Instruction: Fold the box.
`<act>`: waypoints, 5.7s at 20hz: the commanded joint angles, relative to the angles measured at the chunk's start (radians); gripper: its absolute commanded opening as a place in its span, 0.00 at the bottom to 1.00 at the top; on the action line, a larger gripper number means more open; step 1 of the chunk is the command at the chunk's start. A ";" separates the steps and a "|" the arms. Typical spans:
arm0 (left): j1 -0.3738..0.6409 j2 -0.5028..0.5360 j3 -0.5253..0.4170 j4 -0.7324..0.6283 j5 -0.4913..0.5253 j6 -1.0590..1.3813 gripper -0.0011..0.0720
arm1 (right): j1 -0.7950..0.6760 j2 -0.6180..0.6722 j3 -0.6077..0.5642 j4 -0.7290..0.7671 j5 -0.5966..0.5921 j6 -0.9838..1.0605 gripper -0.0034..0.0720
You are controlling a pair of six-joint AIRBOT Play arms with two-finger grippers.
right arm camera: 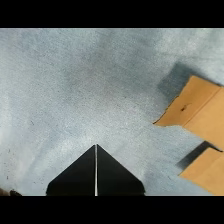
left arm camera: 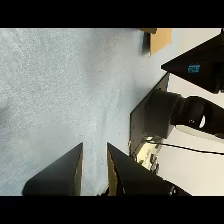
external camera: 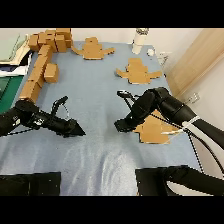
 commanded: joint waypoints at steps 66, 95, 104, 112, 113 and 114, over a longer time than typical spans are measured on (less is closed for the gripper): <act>0.005 -0.001 0.000 -0.410 -0.192 0.289 0.97 | -0.620 -0.103 -0.160 0.521 0.111 -0.506 0.05; 0.063 -0.334 0.196 -0.140 0.041 0.290 0.91 | -0.332 0.059 -0.396 0.517 0.281 -0.760 0.05; 0.006 -0.543 0.426 -0.219 -0.049 0.341 0.91 | -0.332 0.058 -0.396 0.512 0.284 -0.762 0.05; -0.013 -0.558 0.459 -0.113 -0.165 0.356 0.66 | -0.332 0.058 -0.396 0.512 0.297 -0.761 0.05; -0.013 -0.558 0.459 -0.106 -0.175 0.357 0.66 | -0.332 0.058 -0.396 0.512 0.305 -0.761 0.05; -0.013 -0.558 0.459 -0.108 -0.183 0.361 0.65 | -0.332 0.057 -0.396 0.512 0.317 -0.761 0.05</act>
